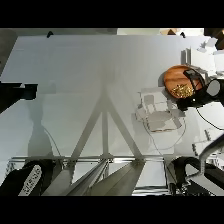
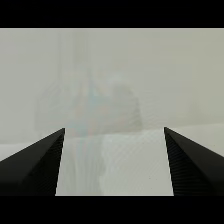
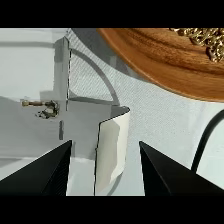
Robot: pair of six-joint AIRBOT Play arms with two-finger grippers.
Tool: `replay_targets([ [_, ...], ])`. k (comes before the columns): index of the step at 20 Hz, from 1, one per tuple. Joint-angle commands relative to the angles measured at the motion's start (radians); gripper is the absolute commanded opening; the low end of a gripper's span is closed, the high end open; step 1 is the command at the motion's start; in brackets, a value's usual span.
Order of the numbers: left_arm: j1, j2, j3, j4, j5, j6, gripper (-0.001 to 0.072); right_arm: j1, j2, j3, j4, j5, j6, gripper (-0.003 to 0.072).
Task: Fold the box and place the chain.
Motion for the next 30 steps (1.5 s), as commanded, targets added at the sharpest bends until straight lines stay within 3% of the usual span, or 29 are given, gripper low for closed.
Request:
replay_targets([
  [1,0.000,0.000,0.000,0.000,0.000,0.000,0.0696,0.001,-0.002,0.002,0.000,0.015,-0.007,0.0456],
  [2,0.000,0.000,0.000,0.000,0.000,0.000,0.0696,0.001,-0.002,0.002,0.000,0.020,-0.007,0.0443],
  [4,0.000,0.000,0.000,0.000,0.000,0.000,0.0696,0.001,-0.002,0.002,0.000,0.030,-0.007,0.0307],
  [14,0.000,0.000,0.000,0.000,0.000,0.000,0.0696,0.001,-0.095,0.002,-0.045,0.016,-0.006,0.0282],
  [16,0.000,0.000,0.000,0.000,0.000,0.000,0.0696,0.001,-0.095,0.002,-0.053,-0.008,-0.006,0.0075],
  [17,0.000,0.000,0.000,0.000,0.000,0.000,0.0696,0.001,-0.095,0.002,-0.052,-0.010,-0.007,0.0012],
  [23,0.000,0.000,0.000,0.000,0.000,0.000,0.0696,0.001,-0.079,0.002,0.037,0.074,-0.133,0.0011],
  [30,0.000,0.000,0.000,0.000,0.000,0.000,0.0696,0.001,0.007,0.002,0.480,-0.021,-0.332,0.0007],
])
